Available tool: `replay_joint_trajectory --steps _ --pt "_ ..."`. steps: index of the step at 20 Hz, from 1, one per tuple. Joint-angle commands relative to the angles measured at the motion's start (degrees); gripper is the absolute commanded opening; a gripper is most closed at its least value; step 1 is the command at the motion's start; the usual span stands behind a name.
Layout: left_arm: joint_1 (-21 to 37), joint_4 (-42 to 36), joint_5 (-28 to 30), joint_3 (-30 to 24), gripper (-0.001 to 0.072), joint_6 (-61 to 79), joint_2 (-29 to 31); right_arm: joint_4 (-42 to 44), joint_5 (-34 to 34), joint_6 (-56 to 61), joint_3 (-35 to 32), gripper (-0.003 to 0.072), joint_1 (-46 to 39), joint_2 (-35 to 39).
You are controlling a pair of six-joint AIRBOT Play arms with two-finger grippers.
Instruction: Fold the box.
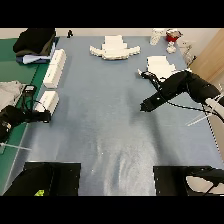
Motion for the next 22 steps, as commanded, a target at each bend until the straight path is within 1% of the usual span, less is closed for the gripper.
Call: replay_joint_trajectory --steps 1,5,8,11,19,22 --pt "1.53 0.66 1.31 5.66 0.0465 -0.63 -8.00 0.00 0.00 0.02 0.02 0.0006 0.00 -0.04" --pt "1.31 0.63 2.69 12.52 0.0465 -0.66 -16.68 0.00 0.00 0.02 0.04 0.0006 0.00 -0.04" --pt "1.29 -2.71 2.73 18.25 0.0465 -0.57 -22.58 0.00 0.00 0.02 0.02 0.0006 0.00 -0.04" --pt "0.92 -3.72 2.54 23.52 0.0465 -0.57 -27.96 0.00 0.00 0.02 0.02 0.0006 0.00 -0.04" --pt "-2.29 -4.55 2.43 35.43 0.0465 -0.59 -39.60 0.00 0.00 0.02 0.04 0.0006 0.00 -0.04" --pt "-3.32 -4.72 2.75 39.43 0.0464 -0.61 -42.86 0.00 0.00 0.02 0.02 0.0006 0.00 -0.04"
